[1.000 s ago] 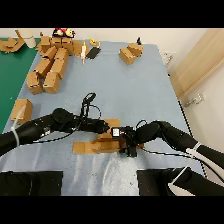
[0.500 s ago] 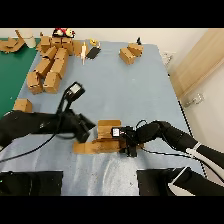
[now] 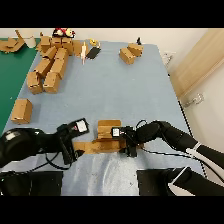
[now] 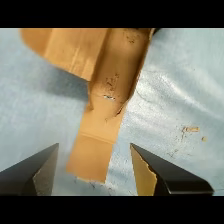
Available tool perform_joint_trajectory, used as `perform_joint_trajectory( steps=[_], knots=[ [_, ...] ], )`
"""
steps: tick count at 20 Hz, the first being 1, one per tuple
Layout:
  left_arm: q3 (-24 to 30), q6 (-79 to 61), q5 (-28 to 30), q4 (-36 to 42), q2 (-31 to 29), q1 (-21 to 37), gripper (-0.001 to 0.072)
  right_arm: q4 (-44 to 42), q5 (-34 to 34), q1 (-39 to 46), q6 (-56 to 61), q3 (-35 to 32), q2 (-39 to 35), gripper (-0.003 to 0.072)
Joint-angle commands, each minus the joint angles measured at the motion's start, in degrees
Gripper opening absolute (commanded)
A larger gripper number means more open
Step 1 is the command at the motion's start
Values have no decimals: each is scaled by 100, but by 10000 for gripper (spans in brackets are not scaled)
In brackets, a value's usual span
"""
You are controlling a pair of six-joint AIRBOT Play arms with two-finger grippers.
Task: Fold the box.
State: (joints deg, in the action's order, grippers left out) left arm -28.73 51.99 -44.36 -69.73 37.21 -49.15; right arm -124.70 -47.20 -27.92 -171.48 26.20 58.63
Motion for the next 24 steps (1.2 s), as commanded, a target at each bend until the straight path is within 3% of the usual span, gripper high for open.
perform_joint_trajectory(
  steps=[1,5,15,16,17,18,24],
  knots=[
    [118,-623,614,-57,658,-511,670,-2,0,-4,2,-2,-2,535],
    [116,-634,1121,-57,1416,-828,670,-2,-2,-4,2,-2,-2,535],
    [-192,-632,1416,-57,1834,-828,640,0,0,-4,2,-2,-2,534],
    [-192,-632,1419,-57,1853,-828,608,-2,0,-4,2,-2,-2,534],
    [-192,-640,1414,-59,1867,-828,387,0,0,-4,2,-2,-2,535],
    [-192,-667,1419,-61,1873,-828,259,0,0,-4,2,-2,-2,534],
    [-192,-918,1445,-63,2015,-828,232,0,0,-4,2,-2,-2,535]
  ],
)
